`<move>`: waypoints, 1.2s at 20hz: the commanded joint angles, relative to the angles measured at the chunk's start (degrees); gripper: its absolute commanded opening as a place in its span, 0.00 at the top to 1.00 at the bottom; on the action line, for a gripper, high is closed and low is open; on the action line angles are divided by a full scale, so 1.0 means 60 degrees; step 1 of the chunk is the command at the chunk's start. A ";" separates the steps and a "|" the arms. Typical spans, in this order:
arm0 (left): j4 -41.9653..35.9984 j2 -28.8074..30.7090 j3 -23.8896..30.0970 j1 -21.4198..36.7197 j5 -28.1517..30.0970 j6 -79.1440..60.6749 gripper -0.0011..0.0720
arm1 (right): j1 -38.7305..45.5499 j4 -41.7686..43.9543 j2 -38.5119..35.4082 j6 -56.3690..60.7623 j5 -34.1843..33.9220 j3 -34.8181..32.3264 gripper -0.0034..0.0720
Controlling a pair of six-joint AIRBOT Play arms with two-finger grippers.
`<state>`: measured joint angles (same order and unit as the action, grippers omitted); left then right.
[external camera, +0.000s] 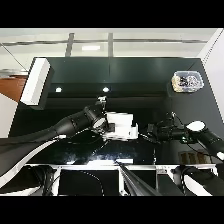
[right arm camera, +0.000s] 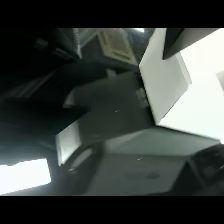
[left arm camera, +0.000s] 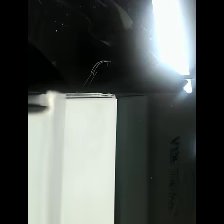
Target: Fold the box and place the chain.
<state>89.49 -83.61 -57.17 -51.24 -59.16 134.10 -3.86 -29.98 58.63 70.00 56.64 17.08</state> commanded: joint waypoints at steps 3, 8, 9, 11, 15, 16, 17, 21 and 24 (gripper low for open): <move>0.0004 -0.0004 0.0004 0.0000 0.0000 0.0000 0.94 | -0.0397 0.0233 0.0033 -0.0525 0.0492 0.0594 0.13; 0.0007 -0.0004 0.0004 0.0007 -0.0011 -0.0029 0.94 | -0.2033 -0.0466 0.0036 0.0889 -0.0521 0.1534 0.14; 0.0007 -0.0004 0.0004 0.0007 -0.0007 -0.0029 0.94 | -0.2266 -0.0911 0.0036 0.1260 -0.0707 0.1679 0.14; 0.0007 -0.0004 0.0004 0.0007 -0.0007 -0.0029 0.94 | -0.2586 -0.1381 0.0036 0.1774 -0.0929 0.1785 0.14; 0.0007 -0.0004 0.0004 0.0007 -0.0004 -0.0029 0.94 | -0.3228 -0.1614 0.0036 0.2255 -0.1526 0.1789 0.24; 0.0007 -0.0004 0.0004 0.0007 -0.0007 -0.0029 0.94 | -0.3384 -0.1738 0.0036 0.2532 -0.1716 0.1792 0.24; 0.0007 -0.0004 0.0004 0.0007 -0.0007 -0.0029 0.94 | -0.3512 -0.1887 0.0040 0.2892 -0.1843 0.1792 0.24; 0.0011 -0.0004 0.0004 0.0007 0.0000 -0.0029 0.94 | -0.4047 -0.2896 0.0055 0.4266 -0.2047 0.1891 0.25; 0.0007 -0.0004 0.0004 0.0007 0.0007 -0.0029 0.94 | -0.4564 -0.4073 0.0237 0.5311 -0.2164 0.2368 0.40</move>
